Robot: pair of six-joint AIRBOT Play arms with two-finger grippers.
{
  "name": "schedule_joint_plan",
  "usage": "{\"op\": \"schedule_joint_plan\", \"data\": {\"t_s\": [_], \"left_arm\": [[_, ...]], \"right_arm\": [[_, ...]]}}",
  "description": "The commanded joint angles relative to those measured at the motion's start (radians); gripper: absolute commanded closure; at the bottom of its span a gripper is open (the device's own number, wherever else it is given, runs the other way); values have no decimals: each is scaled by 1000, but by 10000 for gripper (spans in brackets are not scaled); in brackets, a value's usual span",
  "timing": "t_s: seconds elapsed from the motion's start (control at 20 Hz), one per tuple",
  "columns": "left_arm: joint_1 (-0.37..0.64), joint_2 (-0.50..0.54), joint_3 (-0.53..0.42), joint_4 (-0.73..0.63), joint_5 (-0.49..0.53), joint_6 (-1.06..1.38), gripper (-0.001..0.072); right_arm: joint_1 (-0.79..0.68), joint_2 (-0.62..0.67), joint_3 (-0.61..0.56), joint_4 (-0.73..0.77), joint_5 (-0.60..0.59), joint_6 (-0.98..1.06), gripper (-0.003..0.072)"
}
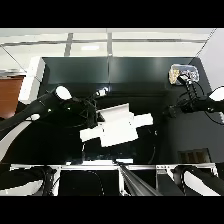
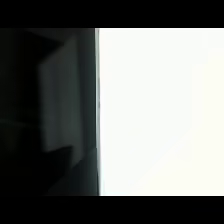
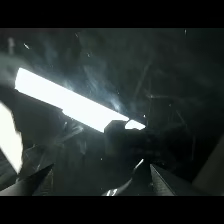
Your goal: Fold the box and place the chain.
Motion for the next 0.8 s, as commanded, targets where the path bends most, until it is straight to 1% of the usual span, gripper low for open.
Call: {"op": "schedule_joint_plan", "data": {"t_s": [0.0, 0.05, 0.15, 0.25, 0.3, 0.35, 0.5, 0.65, 0.75], "left_arm": [[-51, -2, -13, 7, 145, 179, 685], [-60, -14, -4, 27, 156, 179, 685], [-67, -52, 25, 84, 145, 143, 685], [-67, -100, 63, 110, 103, 114, 685], [-68, -116, 79, 146, 89, 101, 686], [-70, -126, 88, 172, 92, 65, 686], [-71, -134, 95, 176, 97, 53, 686], [-71, -134, 95, 176, 93, 53, 685], [-71, -134, 95, 176, 93, 53, 685]], "right_arm": [[32, -1, -7, 32, -3, -38, 7], [42, -1, -12, 44, 9, -63, 7], [60, -1, -37, 107, 23, -214, 7], [61, -2, -110, 240, -58, -386, 7], [64, -2, -135, 323, -70, -451, 7], [72, -2, -141, 362, -58, -491, 7], [108, -2, -141, 361, -53, -490, 6], [162, -2, -141, 351, -5, -491, 5], [219, -2, -141, 294, 14, -514, 5]]}}
